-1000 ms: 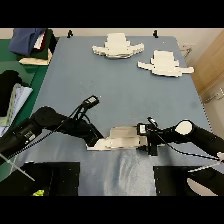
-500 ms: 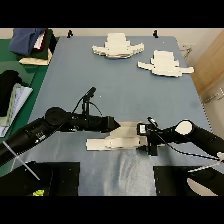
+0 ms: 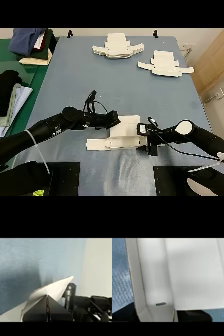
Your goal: Fold the box.
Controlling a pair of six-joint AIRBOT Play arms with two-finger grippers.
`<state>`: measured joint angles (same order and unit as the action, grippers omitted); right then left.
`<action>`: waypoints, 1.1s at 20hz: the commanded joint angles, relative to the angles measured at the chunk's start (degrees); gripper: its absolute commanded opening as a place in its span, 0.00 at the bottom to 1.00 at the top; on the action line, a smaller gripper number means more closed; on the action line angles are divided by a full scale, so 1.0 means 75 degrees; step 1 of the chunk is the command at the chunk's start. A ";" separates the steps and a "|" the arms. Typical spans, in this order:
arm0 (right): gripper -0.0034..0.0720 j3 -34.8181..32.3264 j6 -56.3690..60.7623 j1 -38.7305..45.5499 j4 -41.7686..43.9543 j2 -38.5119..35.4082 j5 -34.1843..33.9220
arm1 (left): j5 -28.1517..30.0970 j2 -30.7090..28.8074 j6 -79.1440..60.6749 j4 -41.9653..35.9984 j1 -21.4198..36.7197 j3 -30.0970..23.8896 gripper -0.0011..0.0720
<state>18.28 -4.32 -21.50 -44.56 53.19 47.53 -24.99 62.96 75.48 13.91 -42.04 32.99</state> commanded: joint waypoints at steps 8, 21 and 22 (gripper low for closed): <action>0.74 -0.0003 -0.0006 -0.0003 0.0000 -0.0006 -0.0003 | -0.0758 0.1364 0.0344 0.0035 0.0015 0.0009 0.04; 0.73 -0.0003 -0.0006 -0.0003 0.0000 -0.0006 -0.0003 | -0.1588 -0.1259 -0.0831 0.1043 0.0714 0.0854 0.03; 0.74 -0.0003 -0.0006 -0.0003 0.0000 -0.0006 -0.0003 | -0.1810 -0.1728 -0.0723 0.1719 0.0711 0.0845 0.03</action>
<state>18.26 -4.47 -21.50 -44.69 53.21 47.48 -35.51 58.35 70.13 18.59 -37.78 39.05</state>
